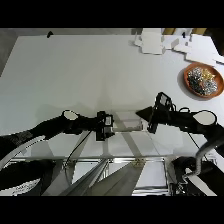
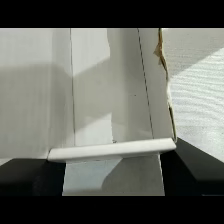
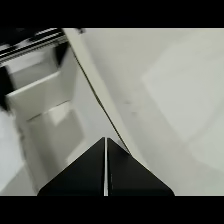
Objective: Fold the box and place the chain.
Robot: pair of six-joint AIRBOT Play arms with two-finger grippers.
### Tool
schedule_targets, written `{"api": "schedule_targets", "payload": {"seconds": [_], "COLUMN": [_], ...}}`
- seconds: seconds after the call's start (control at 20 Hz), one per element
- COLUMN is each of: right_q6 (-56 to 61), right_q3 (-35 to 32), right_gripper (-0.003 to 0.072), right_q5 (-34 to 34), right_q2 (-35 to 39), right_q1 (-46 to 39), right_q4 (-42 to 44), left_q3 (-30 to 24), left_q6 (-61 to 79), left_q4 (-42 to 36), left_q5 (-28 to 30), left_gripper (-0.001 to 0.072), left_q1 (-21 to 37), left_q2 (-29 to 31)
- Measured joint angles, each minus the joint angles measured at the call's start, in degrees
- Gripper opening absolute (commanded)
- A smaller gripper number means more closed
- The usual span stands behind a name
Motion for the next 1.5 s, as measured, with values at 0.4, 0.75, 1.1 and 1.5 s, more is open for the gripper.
{"api": "schedule_targets", "payload": {"seconds": [0.4, 0.75, 1.1, 1.5], "right_q6": [-0.57, 8.63, 10.64, -5.57], "right_q3": [0.04, 3.32, 6.56, 6.34], "right_gripper": [0.002, 0.002, 0.0182, 0.0159], "right_q5": [-8.24, -4.57, 4.9, 9.4], "right_q2": [-12.35, -10.73, -3.06, -8.11], "right_q1": [0.0, 0.0, 0.0, 0.0], "right_q4": [3.34, -8.24, -35.91, -34.07], "left_q3": [0.0, 0.0, 0.0, 0.0], "left_q6": [-0.02, 0.07, 0.04, -0.09], "left_q4": [0.02, 0.0, 0.0, 0.0], "left_q5": [-0.02, -0.04, 0.0, 0.0], "left_gripper": [0.0275, 0.0275, 0.0275, 0.0275], "left_q1": [0.0, 0.0, 0.0, 0.0], "left_q2": [0.0, 0.0, 0.0, 0.02]}}
